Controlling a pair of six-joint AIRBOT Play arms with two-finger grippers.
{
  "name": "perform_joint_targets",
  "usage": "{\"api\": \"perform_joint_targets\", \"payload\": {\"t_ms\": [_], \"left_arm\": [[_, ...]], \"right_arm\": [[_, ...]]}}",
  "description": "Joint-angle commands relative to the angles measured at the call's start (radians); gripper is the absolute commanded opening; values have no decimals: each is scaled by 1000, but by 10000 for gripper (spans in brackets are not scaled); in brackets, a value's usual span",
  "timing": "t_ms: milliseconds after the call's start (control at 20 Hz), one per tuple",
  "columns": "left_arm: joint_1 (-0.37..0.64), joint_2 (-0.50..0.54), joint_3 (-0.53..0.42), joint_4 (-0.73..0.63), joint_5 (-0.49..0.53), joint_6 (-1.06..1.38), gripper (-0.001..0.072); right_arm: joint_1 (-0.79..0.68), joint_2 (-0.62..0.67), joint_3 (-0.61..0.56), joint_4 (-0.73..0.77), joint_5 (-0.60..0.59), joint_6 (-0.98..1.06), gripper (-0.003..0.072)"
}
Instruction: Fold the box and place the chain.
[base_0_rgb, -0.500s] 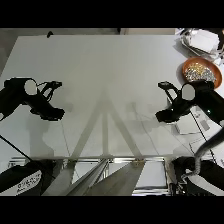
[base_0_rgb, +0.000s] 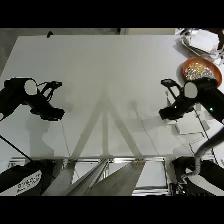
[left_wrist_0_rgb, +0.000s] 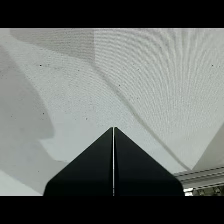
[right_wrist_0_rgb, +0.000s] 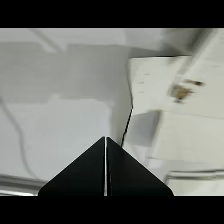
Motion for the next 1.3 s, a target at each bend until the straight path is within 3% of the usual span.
{"api": "perform_joint_targets", "payload": {"t_ms": [0,150,200,250,300,550,750,850,1150,1250], "left_arm": [[0,0,0,0,0,0,5],[0,0,0,0,0,0,5],[0,0,0,0,0,0,5],[0,0,0,0,0,0,5],[0,0,0,0,0,0,5],[0,0,0,0,0,0,5],[0,0,0,0,0,0,5],[0,0,0,0,0,0,5],[0,0,0,0,0,0,5],[0,0,0,0,0,0,5]], "right_arm": [[-138,11,87,-166,62,0,9],[-300,13,108,-357,70,-43,18],[-353,13,108,-375,44,-102,150],[-409,13,108,-378,2,-175,478],[-455,13,108,-378,-29,-211,682],[-627,-9,108,-373,-138,-268,646],[-671,-105,108,-374,-140,-332,643],[-671,-142,108,-360,-169,-361,577],[-671,-251,108,-283,-228,-392,516],[-671,-286,108,-299,-233,-386,408]]}}
